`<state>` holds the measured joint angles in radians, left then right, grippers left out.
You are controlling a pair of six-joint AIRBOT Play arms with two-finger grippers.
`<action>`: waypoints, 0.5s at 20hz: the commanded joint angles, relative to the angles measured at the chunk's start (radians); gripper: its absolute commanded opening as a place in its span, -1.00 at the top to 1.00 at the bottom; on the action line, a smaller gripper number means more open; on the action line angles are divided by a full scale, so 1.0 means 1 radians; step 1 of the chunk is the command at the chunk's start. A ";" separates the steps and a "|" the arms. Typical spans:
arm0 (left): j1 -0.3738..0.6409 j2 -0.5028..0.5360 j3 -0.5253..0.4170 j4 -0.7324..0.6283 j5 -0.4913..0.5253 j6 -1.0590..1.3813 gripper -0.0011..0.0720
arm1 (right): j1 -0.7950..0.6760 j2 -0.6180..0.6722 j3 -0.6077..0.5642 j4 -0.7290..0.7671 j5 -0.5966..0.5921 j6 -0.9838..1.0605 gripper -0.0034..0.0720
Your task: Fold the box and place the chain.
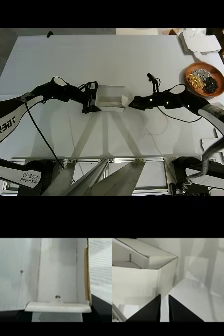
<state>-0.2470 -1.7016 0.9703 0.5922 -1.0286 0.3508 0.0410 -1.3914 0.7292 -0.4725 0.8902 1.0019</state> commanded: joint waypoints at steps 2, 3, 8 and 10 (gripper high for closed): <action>0.000 0.000 0.000 0.000 0.000 0.000 0.27 | 0.002 0.047 0.000 0.033 -0.041 -0.008 0.60; 0.000 0.000 0.000 0.000 0.000 0.000 0.27 | 0.002 0.058 0.000 0.033 -0.046 -0.008 0.60; 0.000 0.000 0.000 0.000 0.000 0.000 0.27 | 0.048 0.064 0.000 -0.019 -0.064 0.049 0.19; 0.000 0.000 0.000 0.000 0.000 0.000 0.27 | 0.072 0.065 0.000 -0.056 -0.097 0.076 0.09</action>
